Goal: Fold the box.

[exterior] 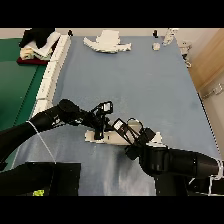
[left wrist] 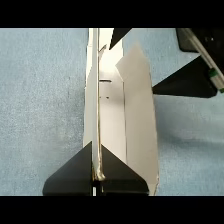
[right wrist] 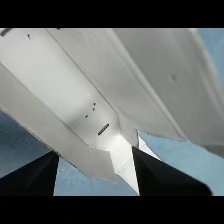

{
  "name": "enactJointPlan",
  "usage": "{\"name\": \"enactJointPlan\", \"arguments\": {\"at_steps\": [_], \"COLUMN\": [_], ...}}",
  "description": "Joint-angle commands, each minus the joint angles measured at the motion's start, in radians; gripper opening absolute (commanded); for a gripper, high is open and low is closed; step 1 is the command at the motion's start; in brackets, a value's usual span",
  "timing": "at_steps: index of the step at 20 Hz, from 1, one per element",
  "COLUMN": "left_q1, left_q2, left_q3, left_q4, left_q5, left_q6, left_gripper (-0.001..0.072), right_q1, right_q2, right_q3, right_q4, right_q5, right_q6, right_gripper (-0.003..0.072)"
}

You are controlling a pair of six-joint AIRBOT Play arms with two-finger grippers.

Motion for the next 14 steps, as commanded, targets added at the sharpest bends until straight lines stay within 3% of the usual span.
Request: {"name": "enactJointPlan", "arguments": {"at_steps": [1,8,10,14], "left_q1": [0.000,0.000,0.000,0.000], "left_q2": [0.001,0.001,0.001,0.001], "left_q3": [0.001,0.001,0.001,0.001], "left_q4": [0.000,0.000,0.000,0.000], "left_q5": [0.000,0.000,0.000,0.000], "left_q6": [0.000,0.000,0.000,0.000], "left_gripper": [0.0012,0.0012,0.0011,0.0012], "right_q1": [-0.047,-0.311,-0.426,-0.687], "right_q2": [0.042,0.167,0.177,0.172], "right_q3": [-0.013,-0.119,-0.127,-0.144], "right_q4": [0.004,0.209,0.409,0.936], "right_q5": [-0.006,0.281,0.339,0.328], "right_q6": [-0.076,-0.593,-0.885,-1.590], "right_gripper": [0.0720,0.0720,0.0720,0.0720]}}
